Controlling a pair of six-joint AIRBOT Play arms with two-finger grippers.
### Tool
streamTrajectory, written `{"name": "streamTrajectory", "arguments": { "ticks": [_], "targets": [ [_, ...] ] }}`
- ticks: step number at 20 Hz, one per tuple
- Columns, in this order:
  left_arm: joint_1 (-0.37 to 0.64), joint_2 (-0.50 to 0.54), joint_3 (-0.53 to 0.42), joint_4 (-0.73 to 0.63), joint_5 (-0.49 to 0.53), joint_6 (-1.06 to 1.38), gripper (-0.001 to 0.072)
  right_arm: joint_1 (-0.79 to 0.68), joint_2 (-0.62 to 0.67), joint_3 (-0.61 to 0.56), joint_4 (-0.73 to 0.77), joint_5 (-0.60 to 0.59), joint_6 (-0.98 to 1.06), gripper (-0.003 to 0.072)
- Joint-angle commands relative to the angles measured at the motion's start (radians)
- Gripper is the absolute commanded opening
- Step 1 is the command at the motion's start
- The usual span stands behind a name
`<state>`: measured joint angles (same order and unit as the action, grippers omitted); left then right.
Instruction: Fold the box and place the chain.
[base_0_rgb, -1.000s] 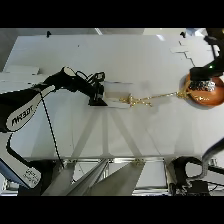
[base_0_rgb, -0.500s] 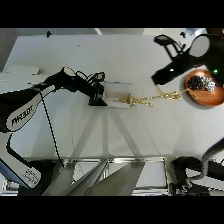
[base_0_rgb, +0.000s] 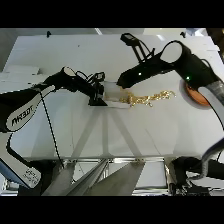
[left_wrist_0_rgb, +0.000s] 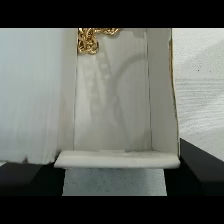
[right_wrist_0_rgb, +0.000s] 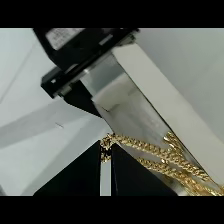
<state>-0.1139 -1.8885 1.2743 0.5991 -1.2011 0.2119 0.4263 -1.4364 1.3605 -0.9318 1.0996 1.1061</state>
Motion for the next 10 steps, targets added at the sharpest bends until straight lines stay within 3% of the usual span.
{"name": "streamTrajectory", "arguments": {
  "ticks": [1, 4, 6, 10],
  "targets": [
    [0.000, 0.000, 0.000, 0.000, 0.000, 0.000, 0.0316, 0.015, -0.060, 0.001, 0.071, -0.013, -0.043, 0.0008],
    [0.000, 0.000, 0.000, 0.000, 0.000, 0.000, 0.0316, 0.015, -0.114, 0.001, 0.069, 0.018, -0.042, 0.0026],
    [0.000, 0.000, 0.000, 0.000, 0.000, 0.000, 0.0316, 0.014, -0.113, 0.001, 0.044, 0.042, -0.043, 0.0270],
    [0.000, 0.000, 0.000, 0.000, 0.000, 0.000, 0.0316, 0.007, -0.047, 0.003, -0.092, 0.061, -0.046, 0.0276]
  ]
}}
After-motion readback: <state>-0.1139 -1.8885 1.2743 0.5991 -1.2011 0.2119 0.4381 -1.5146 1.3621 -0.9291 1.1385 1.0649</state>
